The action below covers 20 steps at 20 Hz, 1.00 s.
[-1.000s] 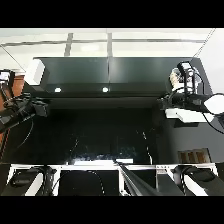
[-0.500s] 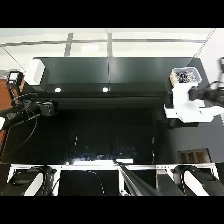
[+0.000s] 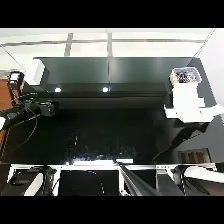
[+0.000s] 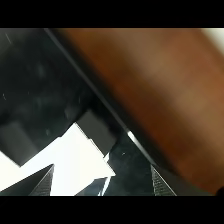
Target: Fold the box and place the chain.
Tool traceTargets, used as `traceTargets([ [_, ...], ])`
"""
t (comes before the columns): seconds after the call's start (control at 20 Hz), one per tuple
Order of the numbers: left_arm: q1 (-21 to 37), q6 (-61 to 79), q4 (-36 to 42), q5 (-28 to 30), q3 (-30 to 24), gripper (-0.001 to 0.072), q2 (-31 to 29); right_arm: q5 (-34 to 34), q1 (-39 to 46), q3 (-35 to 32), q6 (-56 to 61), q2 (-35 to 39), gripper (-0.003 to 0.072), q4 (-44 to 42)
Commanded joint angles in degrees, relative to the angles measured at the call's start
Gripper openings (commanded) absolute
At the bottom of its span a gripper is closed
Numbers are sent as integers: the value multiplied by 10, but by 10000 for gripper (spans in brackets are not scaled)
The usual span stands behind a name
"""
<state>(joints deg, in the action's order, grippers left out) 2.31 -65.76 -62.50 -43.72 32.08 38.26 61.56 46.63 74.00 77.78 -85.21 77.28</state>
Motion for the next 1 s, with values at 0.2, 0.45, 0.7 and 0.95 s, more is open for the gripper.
traceTargets([
  [0.2,0,0,0,-3,0,710,0,162,37,141,-203,-164,715,-112],
  [0.45,0,0,0,-2,0,710,0,172,35,141,-230,-193,534,-122],
  [0.7,0,0,0,0,0,710,0,205,32,141,-256,-189,25,-164],
  [0.95,0,0,0,1,0,710,0,233,32,84,-264,-95,12,-244],
])
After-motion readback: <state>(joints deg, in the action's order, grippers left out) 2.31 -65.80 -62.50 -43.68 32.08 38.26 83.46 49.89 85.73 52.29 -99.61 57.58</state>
